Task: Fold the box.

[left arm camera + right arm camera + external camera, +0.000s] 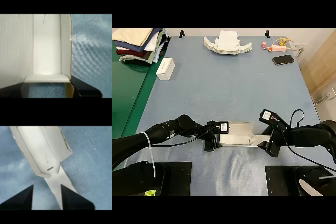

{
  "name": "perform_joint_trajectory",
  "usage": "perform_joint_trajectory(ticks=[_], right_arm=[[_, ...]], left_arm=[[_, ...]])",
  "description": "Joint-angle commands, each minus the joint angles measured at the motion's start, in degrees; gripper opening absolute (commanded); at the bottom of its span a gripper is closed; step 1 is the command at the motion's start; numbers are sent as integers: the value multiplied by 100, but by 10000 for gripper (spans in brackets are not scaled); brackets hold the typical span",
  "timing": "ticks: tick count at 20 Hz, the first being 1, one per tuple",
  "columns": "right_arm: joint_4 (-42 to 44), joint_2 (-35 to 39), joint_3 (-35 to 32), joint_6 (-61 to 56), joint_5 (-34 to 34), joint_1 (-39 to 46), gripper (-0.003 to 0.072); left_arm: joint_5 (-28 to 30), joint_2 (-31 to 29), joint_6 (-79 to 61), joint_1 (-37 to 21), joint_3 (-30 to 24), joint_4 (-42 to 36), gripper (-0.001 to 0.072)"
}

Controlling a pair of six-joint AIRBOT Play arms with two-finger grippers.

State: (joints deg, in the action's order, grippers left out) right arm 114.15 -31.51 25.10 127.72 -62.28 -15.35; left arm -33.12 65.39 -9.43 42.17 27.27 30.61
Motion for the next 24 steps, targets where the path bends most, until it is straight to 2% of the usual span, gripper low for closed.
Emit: perform_joint_trajectory(ticks=[1,2,3,7,10,13,16,18,24], right_arm=[[1139,160,-7,-1825,-372,-2,278],[1368,48,-7,-1827,-354,-2,106],[1495,-105,-7,-1827,-284,-20,3],[2264,-756,9,-1821,514,-396,2],[2225,-1167,323,-1810,1259,-678,2],[1851,-1593,857,-1816,1814,-678,3],[1045,-2092,1075,-1934,2433,-678,4],[1036,-2422,1078,-2308,2542,-678,4],[1032,-3283,1078,-2236,2542,-710,4]], left_arm=[[0,-2,-2,0,4,2,472],[0,-2,-2,0,4,2,472],[2,-2,-2,0,4,0,472],[0,-2,-2,0,4,2,472],[0,-2,-2,0,4,0,472],[0,-2,-2,0,4,2,472],[0,-2,-2,0,4,2,472],[0,-2,0,0,4,2,472],[0,-2,-2,0,4,0,472]])
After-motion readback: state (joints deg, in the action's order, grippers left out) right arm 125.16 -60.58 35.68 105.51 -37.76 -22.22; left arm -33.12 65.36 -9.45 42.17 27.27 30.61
